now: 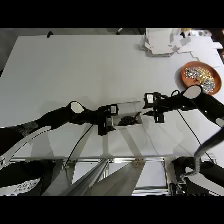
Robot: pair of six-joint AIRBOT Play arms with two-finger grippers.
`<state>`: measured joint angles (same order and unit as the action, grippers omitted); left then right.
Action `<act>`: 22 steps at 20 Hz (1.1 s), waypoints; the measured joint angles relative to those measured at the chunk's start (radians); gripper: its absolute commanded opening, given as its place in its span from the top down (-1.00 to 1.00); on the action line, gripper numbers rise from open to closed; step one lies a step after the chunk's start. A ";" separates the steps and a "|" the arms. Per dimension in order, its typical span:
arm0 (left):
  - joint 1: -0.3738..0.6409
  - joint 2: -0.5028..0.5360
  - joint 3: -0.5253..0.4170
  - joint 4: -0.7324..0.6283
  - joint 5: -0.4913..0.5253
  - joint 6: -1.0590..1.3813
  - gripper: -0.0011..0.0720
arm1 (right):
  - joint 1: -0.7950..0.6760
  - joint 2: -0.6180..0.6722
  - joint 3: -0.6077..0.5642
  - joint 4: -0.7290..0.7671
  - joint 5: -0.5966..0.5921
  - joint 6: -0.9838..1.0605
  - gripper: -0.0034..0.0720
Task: Fold the box and place the chain.
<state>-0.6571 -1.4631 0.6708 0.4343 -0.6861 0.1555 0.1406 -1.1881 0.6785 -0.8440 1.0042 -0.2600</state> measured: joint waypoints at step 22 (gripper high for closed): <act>0.000 0.000 0.000 0.000 0.000 0.000 0.22 | 0.021 0.003 0.000 -0.082 0.021 0.020 0.86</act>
<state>-0.6571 -1.4631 0.6708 0.4343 -0.6857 0.1558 0.1619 -1.1854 0.6785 -0.9257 1.0252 -0.2401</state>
